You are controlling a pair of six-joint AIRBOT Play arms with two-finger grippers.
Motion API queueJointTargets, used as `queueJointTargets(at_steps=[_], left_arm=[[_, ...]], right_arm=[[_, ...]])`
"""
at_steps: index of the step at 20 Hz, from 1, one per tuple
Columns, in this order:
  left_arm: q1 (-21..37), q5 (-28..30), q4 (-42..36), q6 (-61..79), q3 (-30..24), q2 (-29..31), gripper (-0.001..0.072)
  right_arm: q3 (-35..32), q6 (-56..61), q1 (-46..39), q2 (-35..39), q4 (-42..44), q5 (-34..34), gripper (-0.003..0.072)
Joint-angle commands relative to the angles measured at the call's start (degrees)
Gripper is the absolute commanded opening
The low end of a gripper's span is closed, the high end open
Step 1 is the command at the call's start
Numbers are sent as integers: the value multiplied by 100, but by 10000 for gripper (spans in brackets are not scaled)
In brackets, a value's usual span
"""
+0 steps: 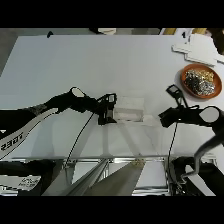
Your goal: Fold the box and place the chain.
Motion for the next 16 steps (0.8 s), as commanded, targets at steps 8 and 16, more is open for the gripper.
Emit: queueJointTargets(at_steps=[8,16], left_arm=[[4,0,2,4,7,4,209],[4,0,2,2,7,4,209]], right_arm=[[-295,1779,-1464,-654,581,503,15],[-293,846,-732,-1285,2511,721,15]])
